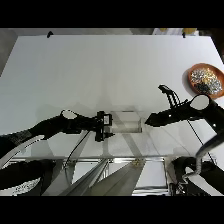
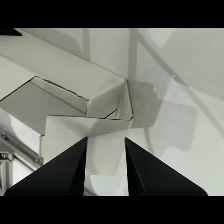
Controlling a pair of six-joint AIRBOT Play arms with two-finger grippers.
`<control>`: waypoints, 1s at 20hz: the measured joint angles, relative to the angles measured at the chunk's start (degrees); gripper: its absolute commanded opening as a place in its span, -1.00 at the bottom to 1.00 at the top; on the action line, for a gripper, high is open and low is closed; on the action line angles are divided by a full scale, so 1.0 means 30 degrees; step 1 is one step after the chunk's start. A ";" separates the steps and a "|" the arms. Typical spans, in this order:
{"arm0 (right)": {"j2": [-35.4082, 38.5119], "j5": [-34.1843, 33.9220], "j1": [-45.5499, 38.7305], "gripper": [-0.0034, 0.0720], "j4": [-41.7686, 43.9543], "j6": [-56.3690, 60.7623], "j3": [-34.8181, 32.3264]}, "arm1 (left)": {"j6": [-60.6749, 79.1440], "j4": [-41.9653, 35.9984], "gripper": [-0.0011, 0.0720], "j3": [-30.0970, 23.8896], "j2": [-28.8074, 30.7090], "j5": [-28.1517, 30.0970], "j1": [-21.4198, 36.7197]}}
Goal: Fold the box and place the chain.
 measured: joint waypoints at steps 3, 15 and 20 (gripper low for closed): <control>0.0146 -0.0503 0.0517 0.00 0.0131 -0.0007 -0.0576 | 0.0000 0.0000 -0.23 0.0000 0.0000 0.0000 0.0000; 0.0233 -0.2455 0.2834 -0.01 0.0299 0.1894 -0.1093 | 0.0000 0.0000 -0.23 0.0000 0.0000 0.0000 0.0000; 0.0233 -0.3599 0.4386 -0.01 -0.0670 0.4495 -0.0772 | 0.0000 0.0000 -0.23 0.0000 0.0000 0.0000 0.0000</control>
